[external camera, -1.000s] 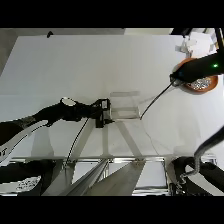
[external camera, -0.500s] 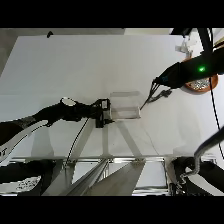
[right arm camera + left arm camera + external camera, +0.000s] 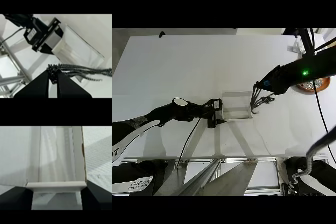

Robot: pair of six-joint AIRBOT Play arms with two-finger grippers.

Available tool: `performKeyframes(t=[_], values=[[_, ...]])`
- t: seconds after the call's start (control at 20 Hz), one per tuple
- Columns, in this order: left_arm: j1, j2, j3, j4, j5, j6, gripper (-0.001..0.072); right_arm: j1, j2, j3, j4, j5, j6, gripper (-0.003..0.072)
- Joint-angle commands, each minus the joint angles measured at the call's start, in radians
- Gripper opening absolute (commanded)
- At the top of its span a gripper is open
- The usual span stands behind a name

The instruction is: Fold the box and place the chain.

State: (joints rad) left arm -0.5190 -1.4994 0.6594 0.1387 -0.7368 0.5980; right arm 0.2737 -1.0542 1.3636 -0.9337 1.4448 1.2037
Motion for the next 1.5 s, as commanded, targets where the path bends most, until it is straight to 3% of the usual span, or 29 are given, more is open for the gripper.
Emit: performKeyframes(t=[0.0, 0.55, 0.9, 1.15, 1.45], values=[[0.000, 0.000, 0.000, 0.000, 0.000, 0.000, 0.0011, 0.026, 0.001, 0.000, 0.026, -0.074, 0.005, 0.0011], [0.000, 0.000, 0.000, 0.000, 0.000, 0.000, 0.0011, 0.026, 0.001, 0.000, 0.120, -0.122, 0.003, 0.0011], [0.000, 0.000, 0.000, 0.000, 0.000, 0.000, 0.0011, 0.027, -0.002, -0.005, 0.073, -0.085, 0.004, 0.0012], [0.000, 0.000, 0.000, 0.000, 0.000, 0.000, 0.0011, 0.027, -0.003, -0.135, 0.066, -0.119, -0.002, 0.0012], [0.000, 0.000, 0.000, 0.000, 0.000, 0.000, 0.0011, 0.059, -0.056, -0.364, 0.066, -0.353, -0.044, 0.0012]])
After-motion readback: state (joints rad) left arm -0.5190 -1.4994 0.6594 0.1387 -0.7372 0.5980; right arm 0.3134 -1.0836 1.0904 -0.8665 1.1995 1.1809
